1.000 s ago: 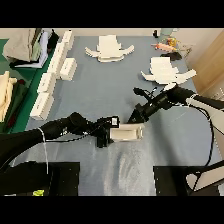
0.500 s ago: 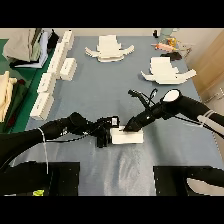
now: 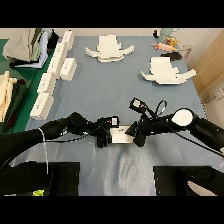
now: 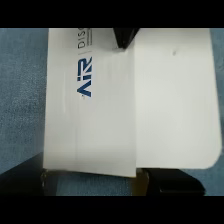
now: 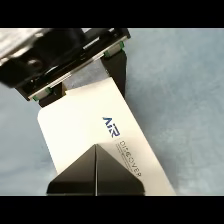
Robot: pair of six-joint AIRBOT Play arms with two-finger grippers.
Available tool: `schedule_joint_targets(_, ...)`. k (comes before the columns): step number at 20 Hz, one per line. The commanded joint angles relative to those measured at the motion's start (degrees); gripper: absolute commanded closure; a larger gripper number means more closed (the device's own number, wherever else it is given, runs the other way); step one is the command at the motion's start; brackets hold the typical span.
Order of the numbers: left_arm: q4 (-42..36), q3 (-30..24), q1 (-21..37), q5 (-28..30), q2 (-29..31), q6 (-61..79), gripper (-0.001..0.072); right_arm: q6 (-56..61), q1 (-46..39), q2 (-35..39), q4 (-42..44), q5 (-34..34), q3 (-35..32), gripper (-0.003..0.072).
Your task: Fold the box.
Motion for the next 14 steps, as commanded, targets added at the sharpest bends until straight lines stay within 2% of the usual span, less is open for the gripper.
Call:
schedule_joint_targets(1,0.02,0.02,0.00,0.02,0.00,0.02,0.0190,-0.50,2.40,3.80,-8.39,-4.33,-1.11,0.0680)
schedule_joint_targets(2,0.02,0.02,0.00,0.02,0.00,0.02,0.0190,-0.55,2.40,3.76,-8.68,-4.59,-1.11,0.0659)
schedule_joint_targets(3,0.02,0.04,0.00,0.02,0.00,0.00,0.0190,-0.83,2.43,3.63,-8.79,-4.83,-1.11,0.0608)
schedule_joint_targets(4,0.02,0.02,0.00,0.02,0.00,0.02,0.0190,-2.27,2.49,3.48,-8.74,-4.92,-1.11,0.0545)
schedule_joint_targets(6,0.02,0.04,0.02,0.02,0.00,0.02,0.0190,-5.64,2.51,3.45,-8.72,-4.85,-1.11,0.0351)
schedule_joint_targets(8,0.02,0.02,0.00,0.04,0.00,0.00,0.0190,-9.31,3.34,3.52,-8.57,-4.55,-1.11,0.0250)
schedule_joint_targets(11,0.02,0.02,0.00,0.02,0.00,0.02,0.0190,-12.59,5.27,2.97,-10.62,-5.33,-1.42,0.0221)
schedule_joint_targets(12,0.02,0.02,0.00,0.02,0.00,0.02,0.0190,-12.98,5.73,2.25,-11.65,-5.68,-1.40,0.0161)
schedule_joint_targets(14,0.02,0.02,0.00,0.02,0.00,0.02,0.0190,-13.60,6.73,0.92,-13.29,-5.88,-1.40,0.0145)
